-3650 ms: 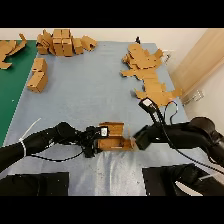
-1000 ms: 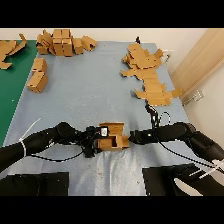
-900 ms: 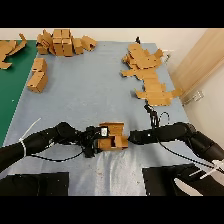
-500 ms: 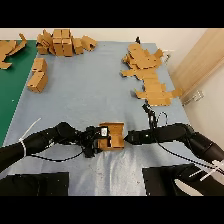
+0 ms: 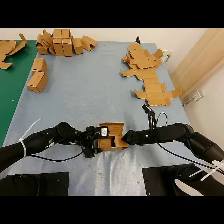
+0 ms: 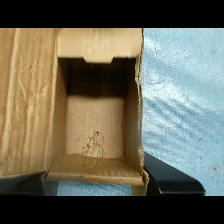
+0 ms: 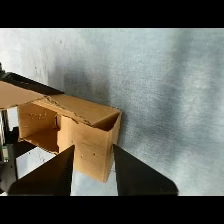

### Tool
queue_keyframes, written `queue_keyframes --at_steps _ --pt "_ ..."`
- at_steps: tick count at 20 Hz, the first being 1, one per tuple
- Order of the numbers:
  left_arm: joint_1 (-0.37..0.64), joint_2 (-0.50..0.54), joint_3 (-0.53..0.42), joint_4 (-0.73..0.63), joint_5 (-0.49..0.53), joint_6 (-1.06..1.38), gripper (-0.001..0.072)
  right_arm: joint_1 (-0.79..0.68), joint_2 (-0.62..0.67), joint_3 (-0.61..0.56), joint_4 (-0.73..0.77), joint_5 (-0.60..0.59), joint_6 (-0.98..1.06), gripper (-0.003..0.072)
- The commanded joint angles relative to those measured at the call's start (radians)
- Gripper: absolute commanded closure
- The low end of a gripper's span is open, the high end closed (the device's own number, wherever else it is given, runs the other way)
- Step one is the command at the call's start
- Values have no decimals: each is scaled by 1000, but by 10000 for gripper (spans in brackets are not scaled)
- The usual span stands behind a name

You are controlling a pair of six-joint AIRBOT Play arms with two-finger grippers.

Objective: Fold the box.

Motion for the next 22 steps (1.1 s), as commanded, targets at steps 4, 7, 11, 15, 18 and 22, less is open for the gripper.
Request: queue_keyframes --at_steps 4,7,11,15,18,22 --pt "0 0 0 0 0 0 347 90 -56 32 -97 8 83 304" --pt "0 0 0 0 0 0 347 222 -124 123 -293 -8 301 305" --pt "0 0 0 0 0 0 347 401 -232 288 -601 -169 637 304" --pt "0 0 0 0 0 0 347 491 -393 433 -717 -347 768 304" --pt "0 0 0 0 0 0 347 524 -483 536 -775 -476 819 304" --pt "0 0 0 0 0 0 347 526 -547 575 -772 -486 841 304"
